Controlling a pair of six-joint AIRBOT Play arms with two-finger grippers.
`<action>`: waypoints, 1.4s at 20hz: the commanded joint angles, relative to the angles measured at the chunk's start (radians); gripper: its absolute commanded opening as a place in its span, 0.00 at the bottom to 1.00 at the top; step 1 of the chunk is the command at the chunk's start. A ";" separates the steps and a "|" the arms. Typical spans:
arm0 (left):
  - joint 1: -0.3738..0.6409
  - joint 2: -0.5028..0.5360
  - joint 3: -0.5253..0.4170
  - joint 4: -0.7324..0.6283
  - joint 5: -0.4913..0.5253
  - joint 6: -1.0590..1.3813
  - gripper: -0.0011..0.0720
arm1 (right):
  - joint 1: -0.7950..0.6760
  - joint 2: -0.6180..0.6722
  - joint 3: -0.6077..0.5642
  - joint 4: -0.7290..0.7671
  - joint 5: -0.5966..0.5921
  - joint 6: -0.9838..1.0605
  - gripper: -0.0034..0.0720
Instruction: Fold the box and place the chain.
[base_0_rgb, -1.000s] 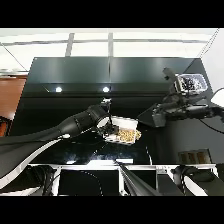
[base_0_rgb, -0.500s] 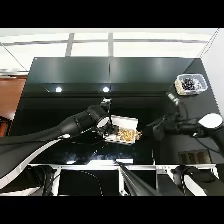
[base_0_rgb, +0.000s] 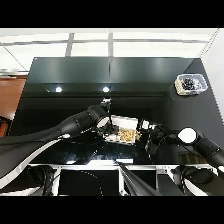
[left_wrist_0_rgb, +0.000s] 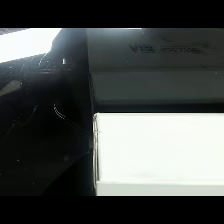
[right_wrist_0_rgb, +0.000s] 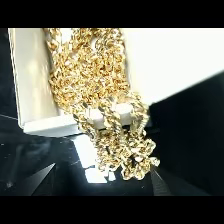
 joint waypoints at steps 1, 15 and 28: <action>0.000 0.000 0.001 0.000 0.002 0.000 0.06 | 0.021 -0.023 -0.005 0.030 -0.078 -0.121 0.99; 0.000 0.000 0.001 0.000 0.000 0.000 0.06 | 0.021 -0.024 -0.005 0.047 -0.135 -0.135 0.99; 0.000 0.000 0.001 0.000 0.000 0.000 0.06 | 0.038 -0.074 -0.005 0.045 -0.137 -0.136 0.99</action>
